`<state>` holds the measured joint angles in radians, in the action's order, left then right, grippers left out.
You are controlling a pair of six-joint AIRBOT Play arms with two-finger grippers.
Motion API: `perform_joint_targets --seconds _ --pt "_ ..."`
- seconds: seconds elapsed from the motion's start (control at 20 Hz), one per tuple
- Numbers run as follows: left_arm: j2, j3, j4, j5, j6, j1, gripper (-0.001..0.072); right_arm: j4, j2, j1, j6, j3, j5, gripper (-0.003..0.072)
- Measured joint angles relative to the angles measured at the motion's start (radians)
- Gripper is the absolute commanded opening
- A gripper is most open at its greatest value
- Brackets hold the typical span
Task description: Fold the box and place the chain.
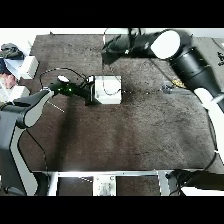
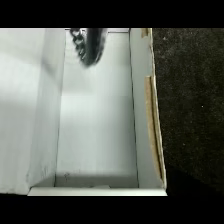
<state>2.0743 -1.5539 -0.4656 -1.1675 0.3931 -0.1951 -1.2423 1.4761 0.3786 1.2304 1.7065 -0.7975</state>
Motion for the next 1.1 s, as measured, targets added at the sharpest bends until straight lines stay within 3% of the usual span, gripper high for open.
perform_joint_targets --seconds 0.15,0.25,0.55,0.7,0.9,1.1 --pt "0.0 0.0 0.0 0.0 0.0 0.0 0.0124 -0.004 0.05 0.004 0.002 -0.055 -0.015 -0.0005" --pt "0.0 0.0 0.0 0.0 0.0 0.0 0.0124 -0.01 0.071 0.002 0.003 -0.092 -0.021 0.0378" --pt "0.0 0.0 0.0 0.0 0.0 0.0 0.0124 -0.016 0.063 -0.101 0.009 -0.177 -0.137 0.0378" --pt "0.0 0.0 0.0 0.0 0.0 0.0 0.0124 -0.019 -0.002 -0.223 0.039 -0.293 -0.148 0.0378" --pt "0.0 0.0 0.0 0.0 0.0 0.0 0.0124 -0.019 -0.085 -0.439 0.13 -0.507 -0.066 0.0378" --pt "0.0 0.0 0.0 0.0 0.0 0.0 0.0123 0.009 -0.088 -0.598 0.225 -0.656 0.078 0.0396"
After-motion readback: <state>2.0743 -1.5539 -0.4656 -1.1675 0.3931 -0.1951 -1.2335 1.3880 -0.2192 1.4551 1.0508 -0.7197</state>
